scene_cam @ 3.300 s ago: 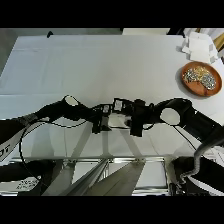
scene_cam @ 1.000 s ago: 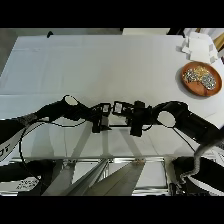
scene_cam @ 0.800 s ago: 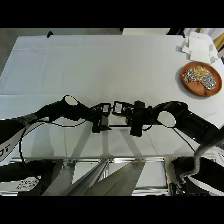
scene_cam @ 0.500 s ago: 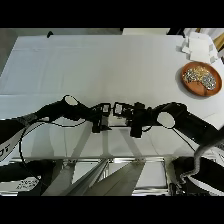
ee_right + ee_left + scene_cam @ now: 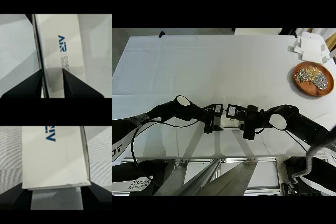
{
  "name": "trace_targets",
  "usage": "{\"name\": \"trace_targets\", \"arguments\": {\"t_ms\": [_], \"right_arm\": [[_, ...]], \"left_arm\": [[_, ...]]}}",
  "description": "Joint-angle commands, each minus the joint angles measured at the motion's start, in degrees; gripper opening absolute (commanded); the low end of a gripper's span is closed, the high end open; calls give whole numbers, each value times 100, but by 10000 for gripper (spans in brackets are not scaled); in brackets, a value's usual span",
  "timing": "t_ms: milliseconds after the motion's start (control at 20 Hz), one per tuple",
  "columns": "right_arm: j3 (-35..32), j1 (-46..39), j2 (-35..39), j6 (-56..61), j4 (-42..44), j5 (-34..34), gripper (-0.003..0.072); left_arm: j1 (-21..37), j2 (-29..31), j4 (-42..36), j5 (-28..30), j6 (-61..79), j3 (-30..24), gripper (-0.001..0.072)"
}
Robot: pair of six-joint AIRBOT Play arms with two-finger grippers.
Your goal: Fold the box and place the chain.
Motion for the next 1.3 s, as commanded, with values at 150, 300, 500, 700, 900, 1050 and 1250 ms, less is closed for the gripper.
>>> {"name": "trace_targets", "arguments": {"t_ms": [150, 300, 500, 700, 900, 1050, 1250], "right_arm": [[2, -72, 575, -11, 470, -402, 299], [-15, -409, 680, -11, 1539, -319, 226], [-807, -671, 660, -1062, 3552, -1003, 8], [-1368, -708, 649, -1961, 4730, -1174, 8], [-1405, -708, 509, -1958, 4690, -1333, 8], [-1405, -708, 114, -1958, 4690, -1311, 8], [-1405, -708, -87, -1963, 4594, -927, 8]], "left_arm": [[2, 2, -13, 28, -7, -2, 412], [2, 2, -11, 28, -7, -2, 412], [2, 2, -11, 28, -7, -2, 412], [2, 4, -11, 28, -7, -2, 412], [2, 4, -11, 28, -7, -2, 412], [2, 2, -11, 28, -7, -2, 412], [2, 2, -11, 28, -7, -2, 412]]}}
